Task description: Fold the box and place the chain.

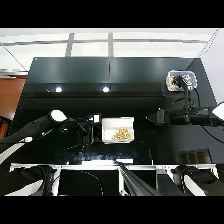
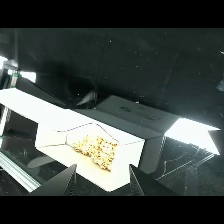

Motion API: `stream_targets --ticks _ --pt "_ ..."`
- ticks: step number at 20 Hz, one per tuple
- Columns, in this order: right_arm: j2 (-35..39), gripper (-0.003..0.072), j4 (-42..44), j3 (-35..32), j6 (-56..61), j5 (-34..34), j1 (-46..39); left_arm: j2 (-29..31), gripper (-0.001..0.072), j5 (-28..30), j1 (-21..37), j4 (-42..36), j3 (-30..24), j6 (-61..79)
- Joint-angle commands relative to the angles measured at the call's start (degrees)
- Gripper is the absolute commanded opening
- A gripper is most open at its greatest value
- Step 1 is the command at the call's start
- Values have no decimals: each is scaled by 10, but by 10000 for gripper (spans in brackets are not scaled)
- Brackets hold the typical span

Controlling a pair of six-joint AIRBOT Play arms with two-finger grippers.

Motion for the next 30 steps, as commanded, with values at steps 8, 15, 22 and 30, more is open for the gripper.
stream_targets --ticks 8,15,22,30 --pt "0 392 0 0 0 0 0 42 706 -5 1 81 0 -126" --pt "0 392 0 0 0 -5 0 72 710 10 -20 61 -44 -137" --pt "0 392 0 0 0 -13 0 60 705 71 -28 37 -42 -118" --pt "0 392 -1 0 0 -13 0 59 704 56 -57 19 -29 -118"
